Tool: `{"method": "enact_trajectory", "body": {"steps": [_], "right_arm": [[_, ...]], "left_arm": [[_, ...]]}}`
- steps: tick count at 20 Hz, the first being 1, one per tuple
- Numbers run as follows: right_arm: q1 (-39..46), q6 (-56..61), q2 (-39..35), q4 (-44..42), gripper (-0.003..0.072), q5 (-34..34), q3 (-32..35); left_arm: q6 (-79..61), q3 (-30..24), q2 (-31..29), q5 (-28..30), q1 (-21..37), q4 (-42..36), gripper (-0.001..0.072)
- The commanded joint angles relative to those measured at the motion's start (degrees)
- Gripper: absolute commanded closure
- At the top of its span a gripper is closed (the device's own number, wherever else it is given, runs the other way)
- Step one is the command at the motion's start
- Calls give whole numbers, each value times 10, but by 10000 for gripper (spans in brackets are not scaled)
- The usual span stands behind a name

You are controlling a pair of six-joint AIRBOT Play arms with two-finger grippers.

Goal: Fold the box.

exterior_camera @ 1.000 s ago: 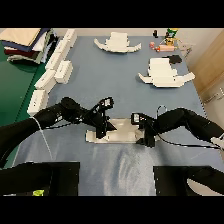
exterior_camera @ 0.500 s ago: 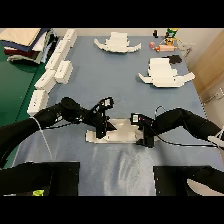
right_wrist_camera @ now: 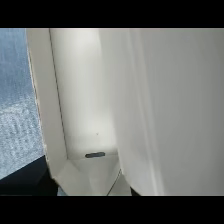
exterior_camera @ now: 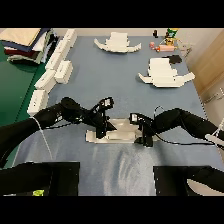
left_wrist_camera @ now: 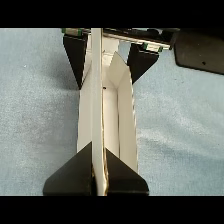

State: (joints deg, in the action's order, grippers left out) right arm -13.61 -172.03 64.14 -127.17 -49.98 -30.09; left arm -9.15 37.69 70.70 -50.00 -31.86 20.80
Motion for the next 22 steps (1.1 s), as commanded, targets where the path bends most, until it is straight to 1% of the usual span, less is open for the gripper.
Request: {"method": "enact_trajectory", "body": {"steps": [1, 22], "right_arm": [[-1, 1, 0, 1, 184, -4, 0], [0, 1, 1, 10, 183, -5, 0]], "left_arm": [[0, 0, 0, 0, 0, 0, 696], [0, 0, 0, 2, 0, 0, 693]]}}
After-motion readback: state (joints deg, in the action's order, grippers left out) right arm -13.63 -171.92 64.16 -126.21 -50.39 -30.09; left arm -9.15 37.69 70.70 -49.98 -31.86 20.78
